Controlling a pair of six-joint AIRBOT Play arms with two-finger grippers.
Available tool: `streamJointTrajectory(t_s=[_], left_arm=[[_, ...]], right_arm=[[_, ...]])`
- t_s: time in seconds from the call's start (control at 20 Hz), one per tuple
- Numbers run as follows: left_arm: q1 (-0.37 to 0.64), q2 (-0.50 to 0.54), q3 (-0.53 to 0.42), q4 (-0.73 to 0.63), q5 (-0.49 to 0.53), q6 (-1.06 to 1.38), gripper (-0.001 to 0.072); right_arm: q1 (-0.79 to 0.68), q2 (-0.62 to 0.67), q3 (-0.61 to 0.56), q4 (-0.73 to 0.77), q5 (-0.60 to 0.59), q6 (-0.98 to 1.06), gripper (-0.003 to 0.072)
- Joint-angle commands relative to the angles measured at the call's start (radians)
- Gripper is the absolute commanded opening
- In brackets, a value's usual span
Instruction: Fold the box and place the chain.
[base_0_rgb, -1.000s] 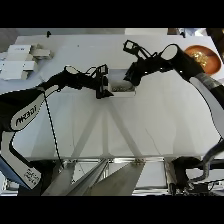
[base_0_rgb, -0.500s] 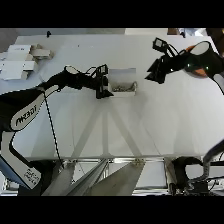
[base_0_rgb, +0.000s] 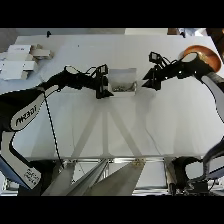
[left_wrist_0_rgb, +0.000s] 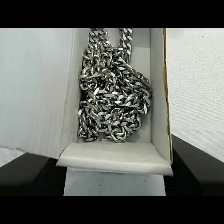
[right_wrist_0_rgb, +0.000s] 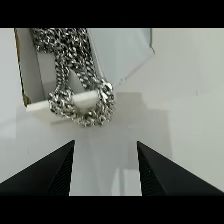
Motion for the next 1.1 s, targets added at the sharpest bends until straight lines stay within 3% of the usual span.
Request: streamJointTrajectory(t_s=[0.0,0.35,0.65,1.05], left_arm=[[0.001,-0.001,0.001,0.000,0.000,0.000,0.0395],[0.001,-0.001,0.001,0.000,0.000,0.000,0.0395],[0.001,-0.001,0.001,0.000,0.000,0.000,0.0395],[0.001,-0.001,0.001,0.000,0.000,0.000,0.0395]], right_arm=[[0.027,-0.031,0.000,0.044,-0.003,-0.046,0.0435],[0.072,-0.052,0.000,0.042,-0.024,-0.045,0.0393],[0.076,-0.051,0.000,0.042,-0.002,-0.044,0.0014],[0.075,0.039,0.000,0.013,0.029,-0.016,0.0014]])
